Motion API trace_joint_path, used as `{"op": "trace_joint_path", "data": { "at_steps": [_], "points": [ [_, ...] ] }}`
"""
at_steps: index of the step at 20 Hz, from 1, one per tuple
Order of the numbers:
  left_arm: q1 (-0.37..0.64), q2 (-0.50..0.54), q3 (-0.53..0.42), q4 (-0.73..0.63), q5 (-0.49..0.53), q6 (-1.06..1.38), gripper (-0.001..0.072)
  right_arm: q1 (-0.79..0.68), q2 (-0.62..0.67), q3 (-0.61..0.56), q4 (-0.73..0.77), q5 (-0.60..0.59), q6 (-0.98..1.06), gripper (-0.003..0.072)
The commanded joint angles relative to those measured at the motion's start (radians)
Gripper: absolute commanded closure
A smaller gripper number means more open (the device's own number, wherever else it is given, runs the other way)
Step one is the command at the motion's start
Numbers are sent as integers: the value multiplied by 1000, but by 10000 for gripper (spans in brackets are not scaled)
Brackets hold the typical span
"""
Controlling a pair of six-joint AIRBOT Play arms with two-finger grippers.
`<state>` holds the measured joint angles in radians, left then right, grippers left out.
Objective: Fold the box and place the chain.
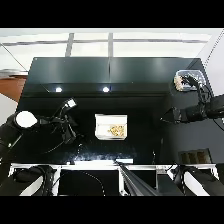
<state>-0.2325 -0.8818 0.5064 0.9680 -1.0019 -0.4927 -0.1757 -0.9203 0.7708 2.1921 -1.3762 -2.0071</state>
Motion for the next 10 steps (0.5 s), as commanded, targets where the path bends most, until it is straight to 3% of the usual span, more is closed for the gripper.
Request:
{"op": "trace_joint_path", "data": {
  "at_steps": [1,5,10],
  "points": [
    [7,-36,-15,-82,59,421,2,1,-1,-3,7,15,2,-20],
    [6,-114,-15,-313,60,701,2,2,-1,-3,17,39,3,-20],
    [-8,-203,-15,-329,57,761,2,4,-1,-3,18,60,3,-20]
  ]
}}
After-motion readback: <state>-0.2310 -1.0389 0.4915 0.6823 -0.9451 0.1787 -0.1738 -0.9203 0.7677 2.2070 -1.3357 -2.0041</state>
